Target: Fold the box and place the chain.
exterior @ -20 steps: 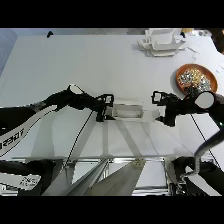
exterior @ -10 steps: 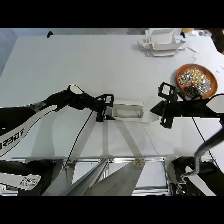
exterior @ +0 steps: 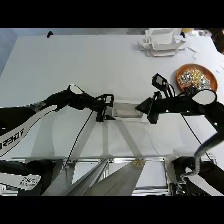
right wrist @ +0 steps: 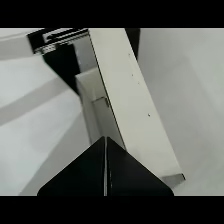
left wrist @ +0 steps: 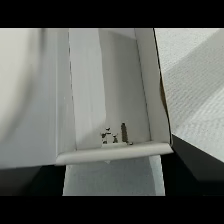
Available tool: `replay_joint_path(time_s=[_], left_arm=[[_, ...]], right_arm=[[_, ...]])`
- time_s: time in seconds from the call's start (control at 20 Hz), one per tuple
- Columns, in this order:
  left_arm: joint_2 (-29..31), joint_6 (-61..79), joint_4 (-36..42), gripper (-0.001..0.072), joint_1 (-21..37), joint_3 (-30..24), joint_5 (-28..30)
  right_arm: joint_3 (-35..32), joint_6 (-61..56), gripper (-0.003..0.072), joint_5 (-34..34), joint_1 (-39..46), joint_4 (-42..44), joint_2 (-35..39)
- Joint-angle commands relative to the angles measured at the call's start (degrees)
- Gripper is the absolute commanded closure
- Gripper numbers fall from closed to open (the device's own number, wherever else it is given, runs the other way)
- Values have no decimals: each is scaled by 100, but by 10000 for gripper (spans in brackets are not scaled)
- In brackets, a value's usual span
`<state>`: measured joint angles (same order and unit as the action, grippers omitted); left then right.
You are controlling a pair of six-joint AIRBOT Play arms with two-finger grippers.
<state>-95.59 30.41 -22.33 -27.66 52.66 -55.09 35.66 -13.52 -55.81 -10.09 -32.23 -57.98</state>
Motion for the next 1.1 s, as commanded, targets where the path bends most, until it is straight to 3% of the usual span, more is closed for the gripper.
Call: replay_joint_path(time_s=[0.0, 0.1, 0.2, 0.4, 0.7, 1.05], left_arm=[[-2, 2, 0, 629, 4, -2, 0], [-2, 2, 0, 629, 4, -2, 0], [-2, 2, 0, 629, 4, -2, 0], [-2, 2, 0, 629, 4, -2, 0], [-2, 2, 0, 629, 4, -2, 0], [-2, 2, 0, 629, 4, -2, 0]], right_arm=[[-2, -293, 670, 1244, -138, 289, -407], [-2, -592, 670, 1908, -72, 310, -472], [-2, -748, 670, 2039, 31, 177, -520], [-4, -997, 670, 1845, 98, -286, -715], [-4, -1073, 670, 1464, 98, -308, -1106], [-2, -1220, 670, 1073, 129, -496, -142]])
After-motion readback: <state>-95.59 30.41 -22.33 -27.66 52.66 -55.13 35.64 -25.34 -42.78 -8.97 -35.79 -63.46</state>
